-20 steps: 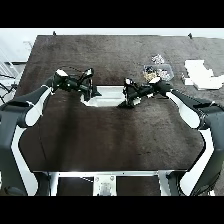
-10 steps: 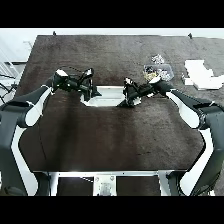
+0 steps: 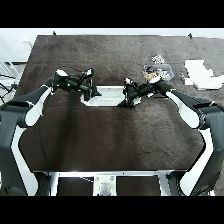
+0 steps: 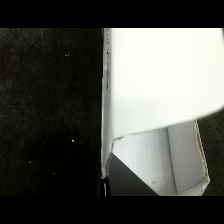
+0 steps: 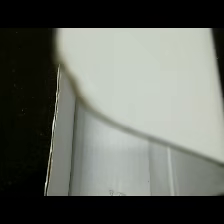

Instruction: Fold the box and place the chain.

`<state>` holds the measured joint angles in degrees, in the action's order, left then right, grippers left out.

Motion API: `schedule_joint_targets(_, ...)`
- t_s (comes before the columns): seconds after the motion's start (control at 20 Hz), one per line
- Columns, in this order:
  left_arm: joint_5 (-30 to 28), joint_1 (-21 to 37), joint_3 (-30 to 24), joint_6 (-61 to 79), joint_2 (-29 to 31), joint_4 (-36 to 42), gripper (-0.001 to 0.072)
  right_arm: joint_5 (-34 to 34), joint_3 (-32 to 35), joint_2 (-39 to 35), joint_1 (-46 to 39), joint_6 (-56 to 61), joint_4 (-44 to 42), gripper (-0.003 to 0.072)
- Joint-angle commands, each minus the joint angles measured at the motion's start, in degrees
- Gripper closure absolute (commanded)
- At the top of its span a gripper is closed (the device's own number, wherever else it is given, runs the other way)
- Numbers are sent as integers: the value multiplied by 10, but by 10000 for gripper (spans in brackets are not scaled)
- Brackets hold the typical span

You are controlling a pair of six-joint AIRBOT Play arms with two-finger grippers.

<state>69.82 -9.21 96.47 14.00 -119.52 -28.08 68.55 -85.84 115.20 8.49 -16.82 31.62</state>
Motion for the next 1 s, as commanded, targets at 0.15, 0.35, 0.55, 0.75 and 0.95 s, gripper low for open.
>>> schedule_joint_targets(0.15, 0, 0, 0, 0, 0, 0, 691, 1, -1, 1, 0, 0, -1, 119)
schedule_joint_targets(0.35, 0, 0, 0, 0, 0, 0, 691, 16, -1, 4, -1, 3, -2, 73)
schedule_joint_targets(0.55, 0, 0, 0, 0, 0, 0, 690, 16, -1, 6, -5, 7, -12, 103)
schedule_joint_targets(0.75, 0, 0, 0, 0, 0, 0, 691, 16, -1, 7, -11, 14, -12, 105)
schedule_joint_targets(0.95, -3, 0, 0, 0, 0, 0, 690, 16, -1, 7, -12, 14, -12, 105)
